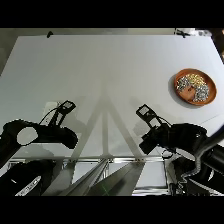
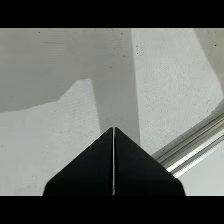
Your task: Fold the box and place the chain.
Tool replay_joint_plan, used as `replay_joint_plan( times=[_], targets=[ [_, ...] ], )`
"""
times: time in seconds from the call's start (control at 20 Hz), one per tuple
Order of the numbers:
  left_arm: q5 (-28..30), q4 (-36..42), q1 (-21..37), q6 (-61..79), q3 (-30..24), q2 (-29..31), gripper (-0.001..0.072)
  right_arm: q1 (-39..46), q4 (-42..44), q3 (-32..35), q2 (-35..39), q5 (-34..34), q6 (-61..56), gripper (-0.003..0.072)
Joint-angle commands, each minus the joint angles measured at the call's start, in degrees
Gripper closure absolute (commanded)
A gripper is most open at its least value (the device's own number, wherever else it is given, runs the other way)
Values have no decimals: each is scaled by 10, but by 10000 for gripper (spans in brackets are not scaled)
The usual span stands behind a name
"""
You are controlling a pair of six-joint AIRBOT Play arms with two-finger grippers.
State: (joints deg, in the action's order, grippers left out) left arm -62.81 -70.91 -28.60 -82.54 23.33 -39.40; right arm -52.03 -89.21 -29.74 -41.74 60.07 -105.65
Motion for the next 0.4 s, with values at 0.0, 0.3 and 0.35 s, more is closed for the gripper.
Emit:
replay_joint_plan(
  times=[0.0,0.3,0.35],
  targets=[
    [0,-1,-2,0,0,0,694,0,47,0,0,-1,0,420],
    [0,-1,-2,0,0,0,694,0,55,0,0,-7,0,422],
    [0,-1,-2,0,0,0,694,0,55,0,0,-9,0,422]
  ],
)
